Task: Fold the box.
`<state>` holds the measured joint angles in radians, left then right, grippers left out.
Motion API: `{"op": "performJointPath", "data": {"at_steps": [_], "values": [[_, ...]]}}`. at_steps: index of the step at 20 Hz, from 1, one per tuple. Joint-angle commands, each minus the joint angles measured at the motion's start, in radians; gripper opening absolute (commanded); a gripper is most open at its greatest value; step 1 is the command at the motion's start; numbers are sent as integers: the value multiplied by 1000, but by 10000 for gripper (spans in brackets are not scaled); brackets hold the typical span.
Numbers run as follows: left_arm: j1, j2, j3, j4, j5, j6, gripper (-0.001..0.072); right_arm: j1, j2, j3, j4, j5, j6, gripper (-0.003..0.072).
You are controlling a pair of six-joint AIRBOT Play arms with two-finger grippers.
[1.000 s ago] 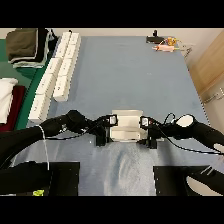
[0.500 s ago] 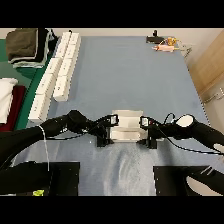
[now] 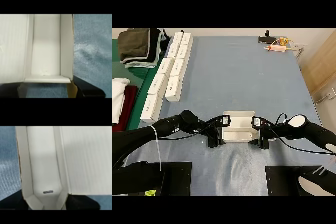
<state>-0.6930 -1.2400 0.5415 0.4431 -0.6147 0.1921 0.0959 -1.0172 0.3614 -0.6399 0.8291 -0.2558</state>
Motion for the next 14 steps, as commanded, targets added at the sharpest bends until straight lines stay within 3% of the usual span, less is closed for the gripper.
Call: {"op": "performJointPath", "data": {"at_steps": [1, 11, 12, 14], "values": [[1, -1, 0, 32, -1, -31, 669, -1, 0, 1, 0, 0, 0, 578], [-11, -1, 2, -16, 30, -24, 657, -1, 0, 1, 0, 0, 0, 578], [-12, -1, 2, -14, 29, -24, 599, -1, 0, 1, 0, 0, 0, 578], [-12, -2, 2, -14, 29, -24, 581, -1, 0, 1, 0, 0, 1, 578]]}}
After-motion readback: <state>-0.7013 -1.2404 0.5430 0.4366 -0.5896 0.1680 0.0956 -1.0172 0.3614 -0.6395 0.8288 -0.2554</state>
